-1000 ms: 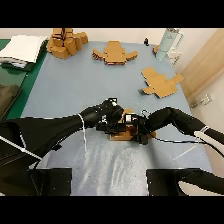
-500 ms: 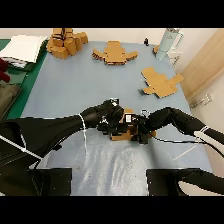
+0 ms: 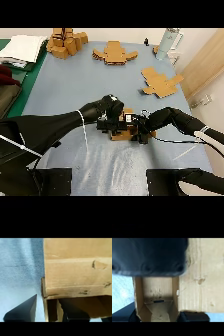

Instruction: Fold the box.

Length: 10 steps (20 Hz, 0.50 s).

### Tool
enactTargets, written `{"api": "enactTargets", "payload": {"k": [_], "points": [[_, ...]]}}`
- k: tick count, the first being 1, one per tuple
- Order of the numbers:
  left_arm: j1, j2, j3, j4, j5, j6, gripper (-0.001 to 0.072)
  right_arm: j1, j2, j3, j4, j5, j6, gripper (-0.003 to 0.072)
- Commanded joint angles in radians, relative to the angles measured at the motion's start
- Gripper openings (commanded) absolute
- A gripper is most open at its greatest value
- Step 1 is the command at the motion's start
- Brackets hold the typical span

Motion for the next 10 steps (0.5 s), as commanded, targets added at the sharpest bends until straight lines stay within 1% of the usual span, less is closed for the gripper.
{"api": "enactTargets", "payload": {"k": [1,6,10], "points": [[0.060,0.000,0.056,-0.098,-0.116,0.071,0.0374,0.001,0.000,0.001,0.001,-0.001,0.000,0.0512],[0.194,0.000,0.064,-0.331,-0.138,0.208,0.0374,0.001,0.000,0.001,0.001,-0.001,0.000,0.0512],[0.285,0.000,0.064,-0.503,-0.145,0.375,0.0374,0.000,0.000,0.001,0.001,-0.001,0.000,0.0512]]}}
